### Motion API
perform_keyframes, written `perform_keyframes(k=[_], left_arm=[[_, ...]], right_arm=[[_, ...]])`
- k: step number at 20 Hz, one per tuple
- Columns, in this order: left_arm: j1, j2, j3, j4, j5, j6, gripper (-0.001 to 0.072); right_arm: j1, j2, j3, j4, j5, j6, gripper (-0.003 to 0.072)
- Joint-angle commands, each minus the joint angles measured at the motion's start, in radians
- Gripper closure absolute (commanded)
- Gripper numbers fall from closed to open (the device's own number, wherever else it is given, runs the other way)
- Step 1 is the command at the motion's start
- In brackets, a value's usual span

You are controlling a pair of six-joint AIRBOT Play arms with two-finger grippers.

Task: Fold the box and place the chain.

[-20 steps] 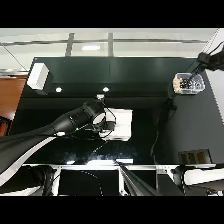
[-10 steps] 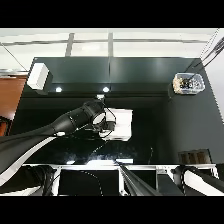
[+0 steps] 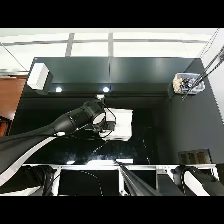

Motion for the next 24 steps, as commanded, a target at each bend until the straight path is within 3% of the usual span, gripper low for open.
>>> perform_keyframes(k=[1, 11, 24], left_arm=[[0.0, -0.001, 0.001, 0.0, 0.0, 0.0, 0.0681], [0.0, -0.001, 0.001, 0.0, 0.0, 0.0, 0.0681], [0.0, -0.001, 0.001, 0.0, 0.0, 0.0, 0.0681]], right_arm=[[0.084, 0.02, 0.0, 0.108, 0.14, -0.013, 0.0676], [0.365, 0.018, -0.179, 0.209, 0.144, -0.02, 0.0677], [0.541, -0.02, -0.462, 0.221, 0.02, -0.02, 0.0676]])
